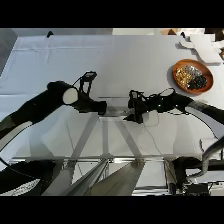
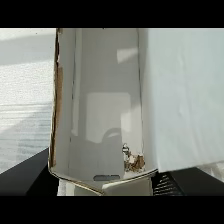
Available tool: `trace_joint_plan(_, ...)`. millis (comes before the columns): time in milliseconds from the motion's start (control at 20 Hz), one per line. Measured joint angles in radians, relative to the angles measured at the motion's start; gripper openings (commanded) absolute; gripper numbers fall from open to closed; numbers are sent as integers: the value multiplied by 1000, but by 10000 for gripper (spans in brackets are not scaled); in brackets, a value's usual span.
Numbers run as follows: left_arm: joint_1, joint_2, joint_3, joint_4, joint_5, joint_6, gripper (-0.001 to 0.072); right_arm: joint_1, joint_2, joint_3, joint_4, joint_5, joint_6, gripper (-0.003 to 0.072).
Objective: Fold the box and place the chain.
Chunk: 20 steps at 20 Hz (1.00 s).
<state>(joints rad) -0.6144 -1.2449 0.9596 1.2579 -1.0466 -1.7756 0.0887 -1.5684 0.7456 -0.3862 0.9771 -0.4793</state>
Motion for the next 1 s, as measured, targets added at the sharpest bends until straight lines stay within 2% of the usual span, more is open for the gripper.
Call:
trace_joint_plan(150, 81, 38, -3, -82, -98, 333, 652, 0, 0, 0, 0, 0, 0, 506)
trace_joint_plan(350, 216, 38, -32, -147, -136, 801, 653, 0, 0, 0, 0, 0, 0, 506)
trace_joint_plan(500, 305, -23, -47, -233, -142, 1181, 654, 0, 0, 0, 0, 0, 0, 506)
trace_joint_plan(700, 366, -149, -53, -373, -139, 1603, 657, 0, 0, 0, 0, 0, 0, 506)
trace_joint_plan(1000, 392, -272, -56, -509, -103, 1905, 671, 0, 0, 0, 0, 0, 0, 506)
